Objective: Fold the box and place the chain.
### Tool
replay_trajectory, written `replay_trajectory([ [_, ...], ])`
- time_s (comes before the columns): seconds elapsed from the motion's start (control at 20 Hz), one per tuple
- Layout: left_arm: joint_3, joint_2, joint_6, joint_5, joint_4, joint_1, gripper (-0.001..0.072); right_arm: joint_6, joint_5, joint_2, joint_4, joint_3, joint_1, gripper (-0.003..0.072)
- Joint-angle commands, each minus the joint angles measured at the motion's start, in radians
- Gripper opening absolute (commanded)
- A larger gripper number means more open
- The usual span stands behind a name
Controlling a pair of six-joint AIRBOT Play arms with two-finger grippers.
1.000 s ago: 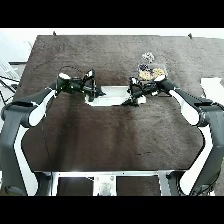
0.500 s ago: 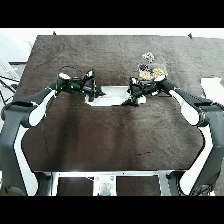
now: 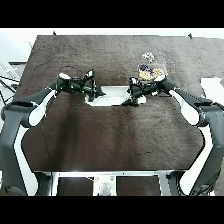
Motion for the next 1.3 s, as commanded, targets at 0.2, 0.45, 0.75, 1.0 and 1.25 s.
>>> replay_trajectory([
  [0.2,0.001,0.001,0.001,-0.007,-0.043,0.001,0.0197,0.0,0.0,0.0,0.001,0.0,0.001,0.0496],
  [0.45,0.003,0.01,0.008,-0.081,-0.063,0.003,0.0199,0.0,0.0,0.0,0.001,0.0,0.001,0.0496],
  [0.75,0.011,0.085,0.006,-0.253,-0.067,0.098,0.0314,0.0,0.0,0.0,0.001,0.0,0.001,0.0496],
  [1.0,0.015,0.178,0.0,-0.409,-0.074,0.167,0.0106,0.0,0.0,0.0,0.001,0.0,0.001,0.0496],
  [1.25,-0.018,0.286,-0.001,-0.435,-0.032,0.098,0.0014,0.0,0.0,0.0,0.001,0.0,0.001,0.0496],
])
